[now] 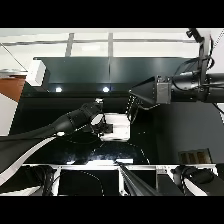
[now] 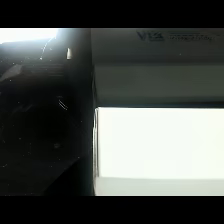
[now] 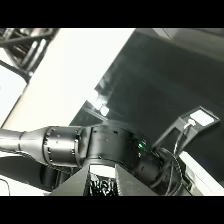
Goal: Fold the box and place the chain.
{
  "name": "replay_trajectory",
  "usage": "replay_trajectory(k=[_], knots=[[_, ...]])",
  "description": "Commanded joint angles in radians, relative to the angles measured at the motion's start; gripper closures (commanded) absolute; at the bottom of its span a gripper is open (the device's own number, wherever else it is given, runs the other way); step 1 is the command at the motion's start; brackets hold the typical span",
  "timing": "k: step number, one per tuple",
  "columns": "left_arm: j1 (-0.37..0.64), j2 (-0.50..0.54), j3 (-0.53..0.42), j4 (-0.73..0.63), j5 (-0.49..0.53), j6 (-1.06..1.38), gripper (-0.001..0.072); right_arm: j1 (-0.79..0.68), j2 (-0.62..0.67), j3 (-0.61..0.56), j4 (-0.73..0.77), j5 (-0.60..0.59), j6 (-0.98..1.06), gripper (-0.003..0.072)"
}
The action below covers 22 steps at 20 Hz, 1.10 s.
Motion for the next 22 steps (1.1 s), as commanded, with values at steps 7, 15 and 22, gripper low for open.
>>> replay_trajectory(k=[7,15,22], knots=[[0.001,-0.001,0.0,0.0,0.0,0.0,0.0678,0.001,0.001,0.017,0.017,0.011,-0.005,0.0645],[0.001,-0.001,0.0,0.0,0.0,0.0,0.0678,0.02,0.001,0.018,0.077,0.077,-0.014,0.0644],[0.001,-0.001,0.0,0.0,0.0,0.0,0.0678,0.11,0.0,0.017,-0.081,0.046,0.006,0.0644]])
